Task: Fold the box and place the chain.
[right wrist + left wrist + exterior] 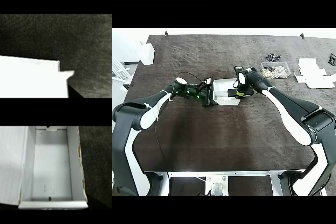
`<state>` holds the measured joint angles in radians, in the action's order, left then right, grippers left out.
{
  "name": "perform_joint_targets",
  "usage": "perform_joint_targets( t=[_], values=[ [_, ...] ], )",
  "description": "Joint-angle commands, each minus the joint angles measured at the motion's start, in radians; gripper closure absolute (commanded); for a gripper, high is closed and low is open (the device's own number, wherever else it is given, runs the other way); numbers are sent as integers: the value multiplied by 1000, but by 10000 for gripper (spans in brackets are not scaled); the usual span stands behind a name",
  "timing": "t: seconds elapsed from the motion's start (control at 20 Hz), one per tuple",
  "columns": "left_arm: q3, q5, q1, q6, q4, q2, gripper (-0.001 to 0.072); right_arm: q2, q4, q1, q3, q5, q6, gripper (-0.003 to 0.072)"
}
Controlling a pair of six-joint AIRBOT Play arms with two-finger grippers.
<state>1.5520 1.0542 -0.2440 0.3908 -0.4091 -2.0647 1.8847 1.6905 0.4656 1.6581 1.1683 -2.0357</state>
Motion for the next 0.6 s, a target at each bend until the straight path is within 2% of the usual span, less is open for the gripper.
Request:
perform_joint_targets(
  t=[0.0, 0.05, 0.1, 0.15, 0.2, 0.55],
  values=[
    [0, 2, 1, 3, -2, 0, 293, 0, 11, 15, 0, 3, -7, 670],
    [0, 2, 1, 3, -2, 0, 293, 0, 14, 15, 0, 3, -7, 669],
    [0, 2, 1, 3, -2, 0, 293, 0, 13, 15, 0, 3, -7, 588],
    [0, 2, 1, 3, -2, 0, 293, 0, 13, 14, 1, 3, -7, 425],
    [0, 2, 1, 3, -2, 0, 293, 0, 13, 14, 1, 3, -6, 311],
    [0, 2, 1, 3, -2, 0, 293, -4, 17, 11, 52, 3, -6, 295]
  ],
)
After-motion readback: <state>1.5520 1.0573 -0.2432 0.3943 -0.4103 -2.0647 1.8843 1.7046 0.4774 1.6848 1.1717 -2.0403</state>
